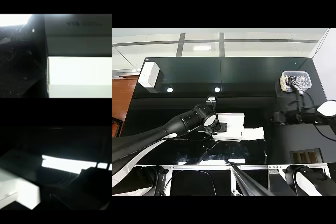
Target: Fold the box and place the chain.
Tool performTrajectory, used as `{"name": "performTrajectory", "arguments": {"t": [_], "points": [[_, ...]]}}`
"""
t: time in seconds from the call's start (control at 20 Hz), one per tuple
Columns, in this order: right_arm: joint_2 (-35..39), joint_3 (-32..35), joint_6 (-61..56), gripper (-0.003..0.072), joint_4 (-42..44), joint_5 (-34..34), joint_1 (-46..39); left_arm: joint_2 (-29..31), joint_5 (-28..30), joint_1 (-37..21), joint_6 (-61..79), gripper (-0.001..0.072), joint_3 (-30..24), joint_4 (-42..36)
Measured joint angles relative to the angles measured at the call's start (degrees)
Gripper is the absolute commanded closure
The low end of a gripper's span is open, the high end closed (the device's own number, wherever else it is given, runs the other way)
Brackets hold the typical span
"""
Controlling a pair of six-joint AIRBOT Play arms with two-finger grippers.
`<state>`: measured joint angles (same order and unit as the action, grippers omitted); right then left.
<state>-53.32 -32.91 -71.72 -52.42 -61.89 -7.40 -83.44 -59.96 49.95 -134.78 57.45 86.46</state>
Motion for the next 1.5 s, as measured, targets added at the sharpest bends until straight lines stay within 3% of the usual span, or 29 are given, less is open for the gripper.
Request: {"name": "performTrajectory", "arguments": {"t": [0.25, 0.65, 0.75, 0.8, 1.15, 1.5], "points": [[-1.77, 8.11, -6.8, 0.0672, 3.15, -0.2, -5.11, 0.0, -0.02, 0.0, -0.02, 0.0683, 0.0, 0.0], [-8.52, 10.56, 0.48, 0.0661, 17.18, 0.79, 7.96, 0.0, -0.33, 0.0, -0.02, 0.0683, 0.0, 0.02], [-9.01, 9.73, 1.73, 0.027, 18.4, 0.02, 9.6, 0.0, -0.39, 0.0, -0.02, 0.0683, 0.0, 0.02], [-9.2, 9.05, 2.56, 0.0241, 19.06, -0.83, 10.16, 0.0, -0.44, 0.0, -0.02, 0.0683, 0.0, 0.02], [-9.57, 3.54, 6.75, 0.0243, 23.06, -6.97, 12.35, -0.02, -0.44, 0.0, -0.02, 0.0683, 0.0, 0.02], [-9.6, 2.32, 5.14, 0.0264, 24.48, -1.95, 19.37, -0.07, -0.22, 0.0, -0.02, 0.0683, 0.0, 0.02]]}}
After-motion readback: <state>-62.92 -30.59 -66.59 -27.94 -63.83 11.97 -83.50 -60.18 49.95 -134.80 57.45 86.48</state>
